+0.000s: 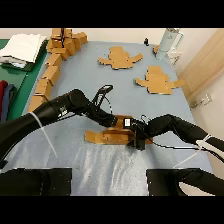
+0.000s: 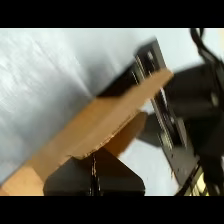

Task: Fold the box.

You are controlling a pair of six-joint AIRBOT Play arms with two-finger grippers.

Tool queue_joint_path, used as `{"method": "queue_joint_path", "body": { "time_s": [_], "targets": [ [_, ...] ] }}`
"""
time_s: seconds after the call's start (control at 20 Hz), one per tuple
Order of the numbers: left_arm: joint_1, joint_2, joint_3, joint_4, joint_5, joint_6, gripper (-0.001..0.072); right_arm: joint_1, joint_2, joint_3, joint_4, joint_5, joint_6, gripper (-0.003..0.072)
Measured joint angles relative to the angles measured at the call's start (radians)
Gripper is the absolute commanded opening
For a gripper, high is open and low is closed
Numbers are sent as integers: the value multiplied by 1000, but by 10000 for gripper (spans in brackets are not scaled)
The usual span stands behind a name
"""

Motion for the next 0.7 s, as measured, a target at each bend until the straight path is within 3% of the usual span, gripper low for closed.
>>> {"method": "queue_joint_path", "body": {
  "time_s": [0.15, 0.35, 0.7],
  "targets": [
    [13, -76, 10, -27, 69, -36, 13, 0, 0, 0, -1, 0, 0, 580],
    [10, -154, 13, -41, 78, -66, 13, 0, 0, 0, -1, 0, 0, 580],
    [17, -181, 16, -47, 83, -65, 13, 0, 0, 0, -2, 0, 0, 580]
  ]
}}
